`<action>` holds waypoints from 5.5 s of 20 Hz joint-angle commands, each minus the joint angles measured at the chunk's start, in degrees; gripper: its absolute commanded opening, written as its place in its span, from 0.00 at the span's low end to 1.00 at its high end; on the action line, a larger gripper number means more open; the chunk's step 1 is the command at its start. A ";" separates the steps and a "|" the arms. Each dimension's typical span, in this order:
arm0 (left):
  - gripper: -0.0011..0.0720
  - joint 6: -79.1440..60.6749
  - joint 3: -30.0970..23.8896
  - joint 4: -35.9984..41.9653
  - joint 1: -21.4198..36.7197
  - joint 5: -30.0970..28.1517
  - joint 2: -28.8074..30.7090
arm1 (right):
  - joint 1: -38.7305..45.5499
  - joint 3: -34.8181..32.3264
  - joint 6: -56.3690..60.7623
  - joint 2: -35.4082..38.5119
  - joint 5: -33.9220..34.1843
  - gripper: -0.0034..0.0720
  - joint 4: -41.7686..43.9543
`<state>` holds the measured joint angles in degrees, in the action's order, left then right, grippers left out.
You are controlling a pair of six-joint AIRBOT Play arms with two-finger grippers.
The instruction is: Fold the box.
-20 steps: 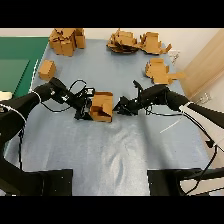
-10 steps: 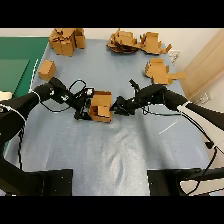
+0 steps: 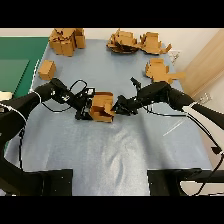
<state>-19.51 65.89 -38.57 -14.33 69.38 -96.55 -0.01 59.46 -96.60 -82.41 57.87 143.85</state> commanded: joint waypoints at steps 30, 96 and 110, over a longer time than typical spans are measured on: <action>0.56 1.62 0.04 -0.24 0.04 -0.33 0.04 | -13.66 23.85 37.53 -13.64 10.32 0.60 -32.11; 0.56 2.64 0.04 -0.24 0.04 -0.42 0.04 | -21.44 42.84 49.18 -28.92 27.30 0.60 -58.58; 0.56 2.64 0.04 -0.28 0.04 -0.42 0.04 | -21.29 42.84 49.16 -23.52 24.55 0.60 -57.51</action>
<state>-16.93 65.95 -38.87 -14.26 69.01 -96.47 -21.39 102.24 -47.37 -107.68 81.45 86.17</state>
